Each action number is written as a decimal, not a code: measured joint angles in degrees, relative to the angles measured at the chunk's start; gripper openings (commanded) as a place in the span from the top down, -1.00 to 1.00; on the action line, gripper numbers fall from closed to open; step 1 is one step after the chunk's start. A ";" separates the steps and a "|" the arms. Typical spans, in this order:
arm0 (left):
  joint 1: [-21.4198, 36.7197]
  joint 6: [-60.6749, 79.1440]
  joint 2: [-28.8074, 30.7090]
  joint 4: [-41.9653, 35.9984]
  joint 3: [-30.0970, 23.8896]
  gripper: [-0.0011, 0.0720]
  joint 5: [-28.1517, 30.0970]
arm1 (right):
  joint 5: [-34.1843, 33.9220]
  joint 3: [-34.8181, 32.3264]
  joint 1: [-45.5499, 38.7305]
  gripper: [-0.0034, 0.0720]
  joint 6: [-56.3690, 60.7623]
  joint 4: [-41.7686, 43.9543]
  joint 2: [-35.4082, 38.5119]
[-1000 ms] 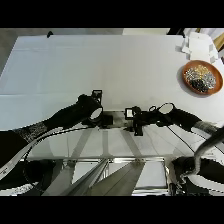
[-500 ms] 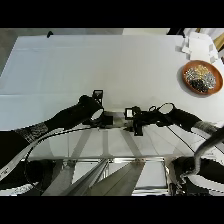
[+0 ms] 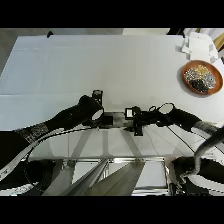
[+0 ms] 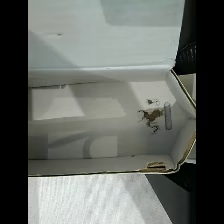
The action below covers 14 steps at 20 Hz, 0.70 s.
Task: Fold the box and place the chain.
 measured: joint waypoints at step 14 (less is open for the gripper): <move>1.38 0.42 1.42 -0.98 0.00 0.64 -1.75 | 0.02 0.00 0.00 0.11 0.00 0.00 0.00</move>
